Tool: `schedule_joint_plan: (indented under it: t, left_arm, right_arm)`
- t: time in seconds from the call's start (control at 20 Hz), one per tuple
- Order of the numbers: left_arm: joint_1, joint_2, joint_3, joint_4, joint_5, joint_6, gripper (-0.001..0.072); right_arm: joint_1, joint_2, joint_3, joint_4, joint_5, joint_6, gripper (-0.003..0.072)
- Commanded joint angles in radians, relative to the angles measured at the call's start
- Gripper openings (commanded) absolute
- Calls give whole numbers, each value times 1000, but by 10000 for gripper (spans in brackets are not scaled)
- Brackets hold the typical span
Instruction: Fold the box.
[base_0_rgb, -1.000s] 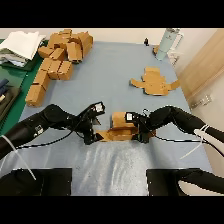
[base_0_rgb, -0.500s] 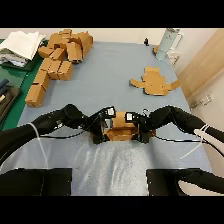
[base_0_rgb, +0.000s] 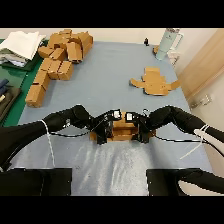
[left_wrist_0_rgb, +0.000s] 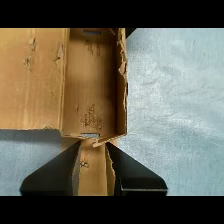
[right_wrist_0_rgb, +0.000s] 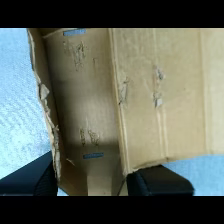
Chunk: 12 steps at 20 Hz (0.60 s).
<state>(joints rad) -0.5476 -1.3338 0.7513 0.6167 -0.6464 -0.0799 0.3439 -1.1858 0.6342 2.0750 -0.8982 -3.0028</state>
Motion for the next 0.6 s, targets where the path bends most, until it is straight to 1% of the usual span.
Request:
schedule_joint_plan:
  t: [0.0, 0.05, 0.1, 0.3, 0.55]
  left_arm:
    - [-12, -3, 2, 16, 65, -13, 227]
    - [-16, -3, 2, 13, 90, -13, 227]
    - [-21, -3, 5, 7, 95, -13, 227]
    - [-55, -5, 10, -47, 97, -13, 226]
    - [-58, -18, 10, -74, 96, -13, 229]
  right_arm:
    - [0, 0, 0, 0, 0, 0, 503]
    - [0, 0, 0, 0, 0, 0, 503]
    - [0, 0, 0, 0, 0, 0, 504]
    - [0, 0, 0, 0, 0, 0, 503]
    - [0, 0, 0, 0, 0, 0, 503]
